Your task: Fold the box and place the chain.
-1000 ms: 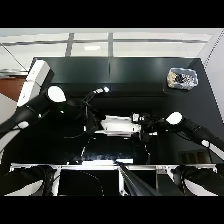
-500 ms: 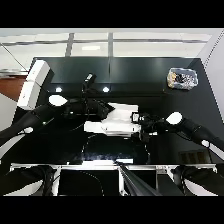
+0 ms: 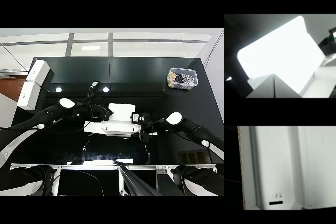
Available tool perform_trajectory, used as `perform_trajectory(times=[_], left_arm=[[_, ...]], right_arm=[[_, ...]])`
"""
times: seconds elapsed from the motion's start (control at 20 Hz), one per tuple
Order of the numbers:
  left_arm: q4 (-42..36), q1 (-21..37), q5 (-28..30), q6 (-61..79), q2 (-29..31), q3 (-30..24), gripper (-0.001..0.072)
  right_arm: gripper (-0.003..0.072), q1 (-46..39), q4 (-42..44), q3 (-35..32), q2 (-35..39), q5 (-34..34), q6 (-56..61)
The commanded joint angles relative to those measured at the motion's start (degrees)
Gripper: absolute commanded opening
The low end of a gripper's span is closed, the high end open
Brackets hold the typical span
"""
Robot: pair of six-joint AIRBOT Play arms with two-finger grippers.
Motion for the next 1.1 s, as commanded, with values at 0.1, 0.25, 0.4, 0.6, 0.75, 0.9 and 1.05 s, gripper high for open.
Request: perform_trajectory(times=[0.1, 0.25, 0.4, 0.6, 0.75, 0.9, 1.05], left_arm=[[7.1, 2.19, -3.02, -0.68, 1.31, 1.44, 0.0022], [17.11, 7.69, -3.58, -8.9, 7.32, 3.52, 0.0023], [23.93, 14.69, -12.52, -10.54, 13.27, 3.72, 0.0075], [33.44, 19.32, -21.09, -11.82, 13.9, 2.58, 0.0716], [35.8, 18.18, -23.28, -0.37, 13.27, 0.79, 0.0706], [31.41, 14.99, -23.26, 19.47, 13.18, -1.77, 0.0706], [30.42, 11.02, -20.63, 27.1, 11.41, -2.54, 0.0705]], right_arm=[[0.0469, 0.02, 0.04, 0.0, 0.02, -0.02, 0.04], [0.0469, 0.02, 0.04, 0.0, 0.02, -0.02, 0.04], [0.0469, 0.02, 0.04, 0.0, 0.02, -0.02, 0.04], [0.0469, 0.02, 0.02, 0.0, 0.02, -0.02, 0.02], [0.0469, 0.02, 0.02, 0.0, 0.02, 0.02, 0.04], [0.0469, 0.02, 0.02, 0.0, 0.02, 0.0, 0.02], [0.0469, 0.02, 0.02, 0.0, 0.0, 0.02, 0.04]])
